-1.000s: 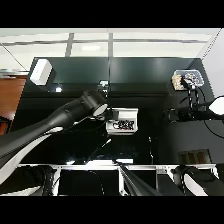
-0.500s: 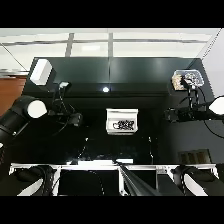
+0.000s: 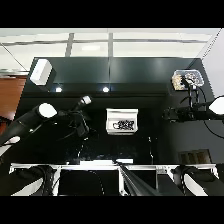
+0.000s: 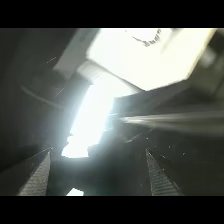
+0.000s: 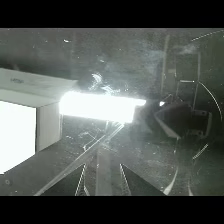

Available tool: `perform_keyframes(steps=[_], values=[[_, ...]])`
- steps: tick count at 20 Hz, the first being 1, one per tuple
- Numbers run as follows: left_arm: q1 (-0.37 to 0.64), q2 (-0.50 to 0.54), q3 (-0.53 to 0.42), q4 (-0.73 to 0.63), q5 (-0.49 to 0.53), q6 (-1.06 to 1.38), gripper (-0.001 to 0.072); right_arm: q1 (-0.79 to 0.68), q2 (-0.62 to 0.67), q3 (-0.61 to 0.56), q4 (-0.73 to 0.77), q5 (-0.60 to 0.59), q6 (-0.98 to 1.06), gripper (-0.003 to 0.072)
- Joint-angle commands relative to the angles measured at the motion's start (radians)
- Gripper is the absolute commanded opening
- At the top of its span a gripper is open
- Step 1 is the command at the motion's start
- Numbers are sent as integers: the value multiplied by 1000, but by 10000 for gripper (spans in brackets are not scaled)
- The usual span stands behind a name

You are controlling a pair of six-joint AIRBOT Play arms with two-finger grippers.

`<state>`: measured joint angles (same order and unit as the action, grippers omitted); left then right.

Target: Fold the box and place the chain.

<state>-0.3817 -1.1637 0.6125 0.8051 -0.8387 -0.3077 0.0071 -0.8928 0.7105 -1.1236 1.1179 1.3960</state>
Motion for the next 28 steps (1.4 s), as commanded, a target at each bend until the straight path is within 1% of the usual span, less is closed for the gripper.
perform_keyframes(steps=[1, 4, 8, 10, 14, 17, 22, 28], values=[[-52, -103, 41, -52, -31, 348, 720, 0, 1, 0, 16, 0, 14, 269], [-30, -199, 110, -85, -111, 416, 720, 0, 1, 0, 23, 5, 14, 269], [-45, -254, 157, -172, -87, 439, 720, 0, 1, 0, 50, 8, 14, 268], [-58, -267, 168, -201, -79, 462, 720, 0, 1, 0, 51, 8, 14, 269], [-69, -277, 174, -185, -78, 462, 720, 0, 1, 0, 50, 7, 14, 268], [-89, -280, 174, -185, -29, 458, 719, 0, 1, 0, 50, 7, 14, 268], [-119, -303, 183, -188, 3, 457, 717, 0, 1, 0, 50, 7, 14, 268], [-110, -314, 219, -188, -4, 454, 716, 0, 1, 0, 50, 7, 14, 269]])
